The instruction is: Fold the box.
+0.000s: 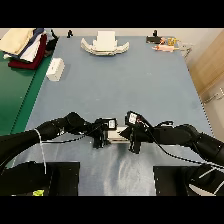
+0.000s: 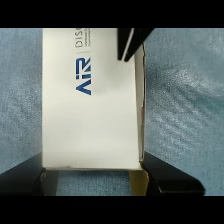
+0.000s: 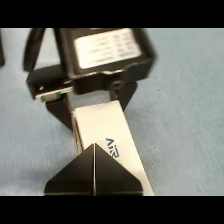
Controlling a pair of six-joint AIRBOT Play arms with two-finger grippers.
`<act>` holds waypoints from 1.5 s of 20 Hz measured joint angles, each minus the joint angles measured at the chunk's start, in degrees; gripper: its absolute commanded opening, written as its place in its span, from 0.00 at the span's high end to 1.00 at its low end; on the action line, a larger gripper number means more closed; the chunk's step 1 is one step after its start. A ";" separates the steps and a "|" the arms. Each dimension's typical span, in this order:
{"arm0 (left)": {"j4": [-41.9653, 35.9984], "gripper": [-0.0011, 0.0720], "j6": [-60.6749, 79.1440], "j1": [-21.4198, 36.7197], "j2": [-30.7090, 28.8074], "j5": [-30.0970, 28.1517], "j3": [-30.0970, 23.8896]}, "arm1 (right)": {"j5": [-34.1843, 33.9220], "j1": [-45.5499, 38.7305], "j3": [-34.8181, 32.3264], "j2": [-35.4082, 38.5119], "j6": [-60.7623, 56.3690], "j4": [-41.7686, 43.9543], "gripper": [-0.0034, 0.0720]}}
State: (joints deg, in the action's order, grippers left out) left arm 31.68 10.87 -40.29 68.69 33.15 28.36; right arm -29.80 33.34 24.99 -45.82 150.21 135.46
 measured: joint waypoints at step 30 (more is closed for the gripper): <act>-0.02 0.27 0.00 0.00 0.00 0.00 0.00 | 12.87 4.96 -9.51 -2.01 1.36 11.45 0.95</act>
State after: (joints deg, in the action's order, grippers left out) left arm 31.66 10.87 -40.29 68.69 33.15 28.36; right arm -16.93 38.30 15.49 -47.83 151.57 146.91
